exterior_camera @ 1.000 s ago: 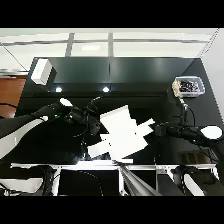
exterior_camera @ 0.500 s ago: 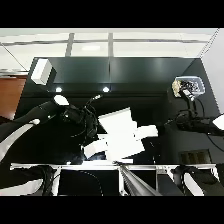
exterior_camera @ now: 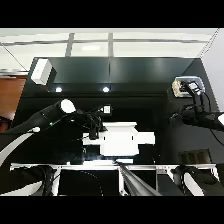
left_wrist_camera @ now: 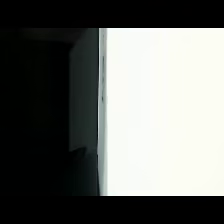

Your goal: Fold the box and place the chain.

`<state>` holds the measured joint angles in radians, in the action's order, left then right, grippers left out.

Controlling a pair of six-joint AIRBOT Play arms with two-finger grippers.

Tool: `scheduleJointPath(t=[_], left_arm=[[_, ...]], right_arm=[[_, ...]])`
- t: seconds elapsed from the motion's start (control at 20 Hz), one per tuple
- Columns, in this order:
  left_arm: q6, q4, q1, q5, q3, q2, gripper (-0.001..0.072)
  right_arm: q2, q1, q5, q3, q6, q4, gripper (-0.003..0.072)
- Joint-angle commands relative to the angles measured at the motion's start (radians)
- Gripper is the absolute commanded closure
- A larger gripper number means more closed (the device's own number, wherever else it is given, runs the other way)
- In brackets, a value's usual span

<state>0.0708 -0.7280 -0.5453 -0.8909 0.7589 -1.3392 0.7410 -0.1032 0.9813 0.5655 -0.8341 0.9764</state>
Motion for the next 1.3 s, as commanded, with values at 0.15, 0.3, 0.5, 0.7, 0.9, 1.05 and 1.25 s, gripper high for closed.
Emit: scheduleJointPath(t=[0.15,0.3,0.5,0.7,0.9,1.05,1.25], left_arm=[[-0.093,-0.022,-0.010,0.196,0.000,-0.019,0.0682],[-0.092,-0.023,-0.010,0.166,0.000,-0.019,0.0682],[-0.092,-0.023,-0.010,0.150,0.000,-0.019,0.0682],[-0.092,-0.023,-0.010,0.150,0.000,-0.019,0.0682],[-0.092,-0.023,-0.010,0.150,0.000,-0.019,0.0682],[-0.091,-0.023,-0.010,0.149,0.000,-0.019,0.0682],[-0.090,-0.023,-0.010,0.149,0.000,-0.019,0.0682]], right_arm=[[0.002,0.020,-0.038,-0.006,0.001,-0.033,0.0234],[0.021,0.079,-0.064,-0.042,0.011,-0.035,0.0234],[0.077,0.221,-0.123,-0.118,0.170,-0.025,0.0231],[0.161,0.401,-0.121,-0.134,0.324,0.092,0.0039],[0.182,0.516,-0.198,-0.134,0.512,0.049,0.0039],[0.182,0.525,-0.196,-0.133,0.632,-0.041,0.0039],[0.182,0.525,-0.114,-0.128,0.634,-0.062,0.0039]])
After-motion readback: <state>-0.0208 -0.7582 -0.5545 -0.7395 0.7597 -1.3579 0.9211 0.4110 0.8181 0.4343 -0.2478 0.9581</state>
